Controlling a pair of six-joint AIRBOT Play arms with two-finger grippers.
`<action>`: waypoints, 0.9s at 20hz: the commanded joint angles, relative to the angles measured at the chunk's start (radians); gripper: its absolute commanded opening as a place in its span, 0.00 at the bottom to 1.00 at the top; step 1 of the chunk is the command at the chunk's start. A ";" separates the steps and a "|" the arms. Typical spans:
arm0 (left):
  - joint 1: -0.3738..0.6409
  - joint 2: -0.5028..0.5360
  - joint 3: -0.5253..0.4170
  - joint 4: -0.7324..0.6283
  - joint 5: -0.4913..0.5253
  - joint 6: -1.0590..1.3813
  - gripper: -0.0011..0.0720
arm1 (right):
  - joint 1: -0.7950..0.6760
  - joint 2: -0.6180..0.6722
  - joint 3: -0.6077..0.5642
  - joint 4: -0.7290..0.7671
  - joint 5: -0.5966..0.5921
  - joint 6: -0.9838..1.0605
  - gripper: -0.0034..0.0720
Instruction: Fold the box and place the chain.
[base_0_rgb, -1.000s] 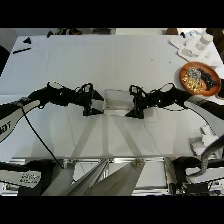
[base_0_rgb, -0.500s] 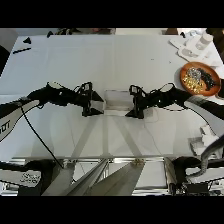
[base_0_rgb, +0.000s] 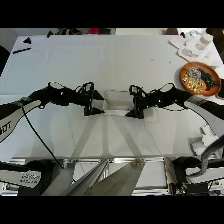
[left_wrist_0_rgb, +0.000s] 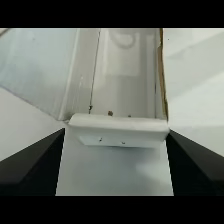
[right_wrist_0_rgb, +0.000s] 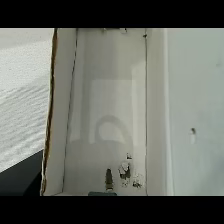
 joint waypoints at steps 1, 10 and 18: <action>-0.015 0.000 0.001 0.001 -0.007 0.022 0.97 | 0.001 0.000 0.000 0.000 0.000 0.000 0.78; -0.065 0.003 0.002 0.027 0.055 0.000 0.97 | 0.001 0.000 0.000 0.000 0.000 0.000 0.78; -0.138 0.010 0.002 0.070 0.223 -0.101 0.97 | 0.001 0.000 0.000 0.000 0.000 0.000 0.78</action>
